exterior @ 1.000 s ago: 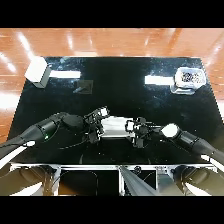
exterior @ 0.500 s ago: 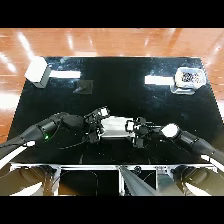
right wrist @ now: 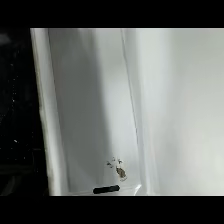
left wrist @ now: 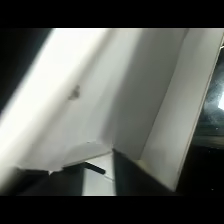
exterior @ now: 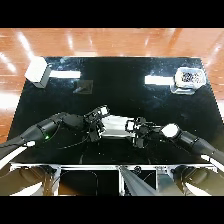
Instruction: Fold the box and place the chain.
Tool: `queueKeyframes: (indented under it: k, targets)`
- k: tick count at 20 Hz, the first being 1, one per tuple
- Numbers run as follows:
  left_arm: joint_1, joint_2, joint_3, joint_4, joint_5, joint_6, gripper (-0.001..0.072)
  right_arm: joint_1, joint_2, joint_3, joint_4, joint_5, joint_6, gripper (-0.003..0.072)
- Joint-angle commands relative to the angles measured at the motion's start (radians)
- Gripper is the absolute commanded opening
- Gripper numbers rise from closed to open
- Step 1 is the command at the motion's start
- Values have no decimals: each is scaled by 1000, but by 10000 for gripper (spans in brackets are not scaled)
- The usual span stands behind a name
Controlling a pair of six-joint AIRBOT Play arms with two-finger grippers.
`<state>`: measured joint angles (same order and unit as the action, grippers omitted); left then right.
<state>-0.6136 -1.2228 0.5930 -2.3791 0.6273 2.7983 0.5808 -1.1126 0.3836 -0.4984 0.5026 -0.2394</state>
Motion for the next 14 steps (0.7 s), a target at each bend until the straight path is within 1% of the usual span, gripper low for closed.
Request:
queueKeyframes:
  k: [1, 4, 6, 7, 8, 9, 10, 11, 14]
  targets:
    - [0, -1, 1, -10, -8, -2, 417, 1, 0, 0, 0, 2, 0, 494]
    - [0, -1, 1, -12, -7, -1, 416, 1, 0, 0, 0, 2, 0, 495]
    - [0, -1, 1, -13, -7, -2, 406, 1, 0, 0, 0, 2, 0, 495]
    - [0, -1, 1, -13, -7, -2, 390, 1, 0, 0, 0, 2, 0, 494]
    - [0, -1, 1, -13, -7, -2, 230, 1, 0, 0, 0, 2, 0, 494]
    - [0, 0, 1, -13, -5, -2, 120, 1, 0, 0, 0, 2, 0, 494]
    - [0, 0, 1, -12, 1, -2, 98, 1, 0, 0, 0, 2, 0, 495]
    - [2, 1, 1, -10, 14, -1, 17, 1, 0, 0, 0, 2, 0, 495]
    - [13, 21, 1, 51, 51, -82, 17, 1, 0, 0, -3, 3, 0, 495]
